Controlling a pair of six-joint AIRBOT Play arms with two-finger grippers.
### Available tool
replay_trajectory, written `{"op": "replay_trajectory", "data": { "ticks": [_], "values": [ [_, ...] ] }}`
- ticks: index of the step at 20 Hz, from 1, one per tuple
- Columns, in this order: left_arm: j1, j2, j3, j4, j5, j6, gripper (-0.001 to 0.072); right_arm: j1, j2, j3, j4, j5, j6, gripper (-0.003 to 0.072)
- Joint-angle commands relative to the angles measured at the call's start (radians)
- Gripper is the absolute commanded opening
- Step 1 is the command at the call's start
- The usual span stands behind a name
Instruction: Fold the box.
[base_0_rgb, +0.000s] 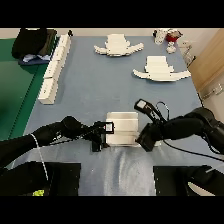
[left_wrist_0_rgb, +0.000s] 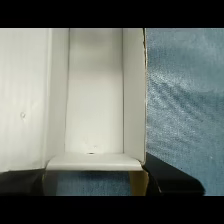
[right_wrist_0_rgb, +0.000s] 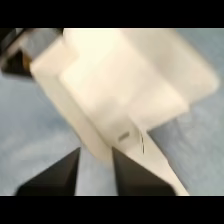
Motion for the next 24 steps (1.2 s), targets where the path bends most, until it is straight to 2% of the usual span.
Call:
{"op": "replay_trajectory", "data": {
  "ticks": [1, 4, 7, 11, 12, 17, 18, 22, 24],
  "values": [
    [0.0, 0.0, 0.0, 0.0, 0.0, 0.0, 0.0456, 0.0, 0.095, -0.092, -0.173, -0.088, -0.195, 0.0531],
    [0.0, 0.0, 0.0, 0.0, 0.0, 0.0, 0.0456, 0.0, 0.08, -0.159, -0.223, 0.078, -0.345, 0.0592],
    [0.0, 0.0, 0.0, 0.0, 0.0, 0.0, 0.0455, 0.0, 0.027, -0.196, -0.212, 0.249, -0.487, 0.0588],
    [0.0, 0.0, 0.0, 0.0, 0.0, 0.0, 0.0455, 0.0, -0.018, -0.195, -0.077, 0.328, -0.609, 0.058],
    [0.0, 0.0, 0.0, 0.0, 0.0, 0.0, 0.0455, 0.0, -0.015, -0.195, -0.034, 0.329, -0.632, 0.0545],
    [0.0, 0.0, 0.0, 0.0, 0.0, 0.0, 0.0455, 0.003, -0.013, -0.195, 0.061, 0.322, -0.642, 0.0184],
    [0.0, 0.0, 0.001, 0.0, 0.0, 0.0, 0.0455, 0.009, -0.013, -0.195, 0.066, 0.324, -0.642, 0.0157],
    [0.0, 0.0, 0.0, 0.0, 0.0, 0.0, 0.0456, 0.015, -0.047, -0.195, 0.096, 0.367, -0.645, 0.0156],
    [0.0, 0.0, 0.0, 0.0, 0.0, 0.0, 0.0456, 0.015, -0.07, -0.195, 0.111, 0.389, -0.658, 0.0189]
  ]
}}
